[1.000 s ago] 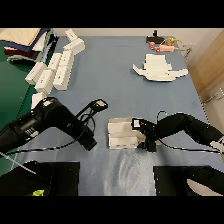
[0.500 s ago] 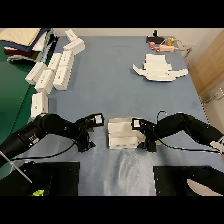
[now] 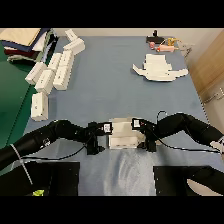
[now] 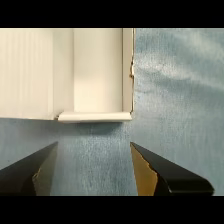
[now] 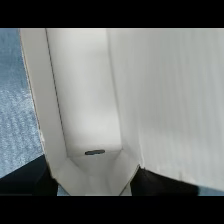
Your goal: Fold the box.
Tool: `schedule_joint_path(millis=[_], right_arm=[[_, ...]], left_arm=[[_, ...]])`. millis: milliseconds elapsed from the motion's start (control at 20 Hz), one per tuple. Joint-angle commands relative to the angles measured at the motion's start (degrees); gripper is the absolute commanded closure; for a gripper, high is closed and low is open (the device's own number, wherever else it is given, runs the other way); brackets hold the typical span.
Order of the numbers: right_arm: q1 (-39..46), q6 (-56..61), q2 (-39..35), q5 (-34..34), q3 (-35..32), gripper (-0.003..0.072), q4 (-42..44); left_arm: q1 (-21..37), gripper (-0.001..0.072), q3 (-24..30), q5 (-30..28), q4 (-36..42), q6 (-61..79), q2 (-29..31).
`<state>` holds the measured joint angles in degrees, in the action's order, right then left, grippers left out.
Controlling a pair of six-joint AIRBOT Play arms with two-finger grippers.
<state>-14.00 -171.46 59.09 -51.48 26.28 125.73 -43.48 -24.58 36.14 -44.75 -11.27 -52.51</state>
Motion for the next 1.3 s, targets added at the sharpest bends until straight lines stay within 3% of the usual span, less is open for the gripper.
schedule_joint_path(millis=[0, 250, 600, 1150, 1250], right_arm=[[-0.02, 0.0, 0.0, 0.0, 0.02, 0.018, 0.02], [-0.02, 0.0, 0.0, 0.0, 0.02, 0.018, 0.02], [-0.02, 0.0, 0.0, 0.0, 0.02, 0.018, 0.02], [-0.02, 0.0, 0.0, 0.0, 0.02, 0.018, 0.02], [-0.02, 0.0, 0.0, 0.0, 0.02, 0.018, 0.02]], left_arm=[[0.0, 0.0012, 0.11, -3.1, 8.02, 8.37, -2.51], [-0.02, 0.0012, 0.11, -3.13, 9.57, 10.78, -6.14], [-0.13, 0.0012, -0.66, -4.81, 17.59, 16.48, -9.55], [-0.17, 0.0014, -0.61, -6.05, 17.94, 16.9, -12.26], [-0.74, 0.0191, -0.61, -5.88, 17.79, 17.77, -12.44]])
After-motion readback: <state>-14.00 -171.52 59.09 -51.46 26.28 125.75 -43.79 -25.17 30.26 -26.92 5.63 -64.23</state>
